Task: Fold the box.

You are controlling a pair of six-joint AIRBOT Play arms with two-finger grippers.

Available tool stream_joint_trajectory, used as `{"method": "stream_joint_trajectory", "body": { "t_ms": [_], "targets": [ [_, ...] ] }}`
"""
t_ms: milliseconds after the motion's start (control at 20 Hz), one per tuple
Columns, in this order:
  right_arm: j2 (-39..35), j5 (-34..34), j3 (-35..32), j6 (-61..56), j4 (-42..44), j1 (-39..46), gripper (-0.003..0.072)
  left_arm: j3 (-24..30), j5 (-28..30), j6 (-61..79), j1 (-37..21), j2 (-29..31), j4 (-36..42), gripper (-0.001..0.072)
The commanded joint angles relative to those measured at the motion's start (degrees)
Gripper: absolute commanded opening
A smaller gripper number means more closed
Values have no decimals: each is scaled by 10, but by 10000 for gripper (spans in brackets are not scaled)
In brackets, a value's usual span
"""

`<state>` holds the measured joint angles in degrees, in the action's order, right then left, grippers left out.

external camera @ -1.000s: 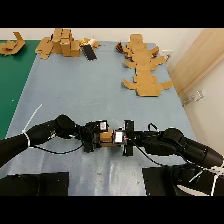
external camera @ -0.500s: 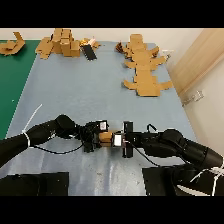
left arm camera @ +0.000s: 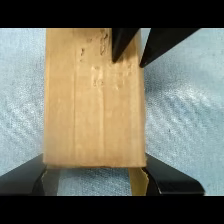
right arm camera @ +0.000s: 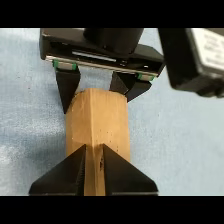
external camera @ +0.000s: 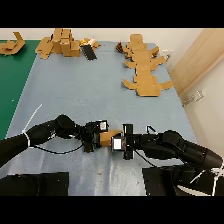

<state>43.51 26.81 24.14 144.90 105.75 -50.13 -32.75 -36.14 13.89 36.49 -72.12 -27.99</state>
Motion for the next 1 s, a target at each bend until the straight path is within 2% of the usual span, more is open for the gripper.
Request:
{"method": "stream_joint_trajectory", "body": {
  "t_ms": [0, 100, 150, 250, 500, 600, 950],
  "targets": [
    [-5, -14, 0, 0, -17, -1, 165, 0, 0, 0, 0, 0, 0, 501],
    [-10, -18, 0, 0, -19, -3, 233, 0, 0, 0, 0, 0, 0, 501],
    [-10, -18, 0, 0, -20, -3, 219, 0, 0, 0, 0, 0, 0, 500],
    [-10, -19, 0, 0, -21, -3, 140, 0, 0, 0, 0, 0, 0, 500],
    [-11, -17, 0, -1, -20, -3, 139, 0, 0, 0, 0, 0, 0, 501],
    [-9, -12, -1, -2, -21, -3, 94, 0, 0, 0, 0, 0, 0, 501],
    [2, -12, -1, -11, -20, -3, 95, 0, 0, 0, 0, 0, 0, 501]
  ]
}}
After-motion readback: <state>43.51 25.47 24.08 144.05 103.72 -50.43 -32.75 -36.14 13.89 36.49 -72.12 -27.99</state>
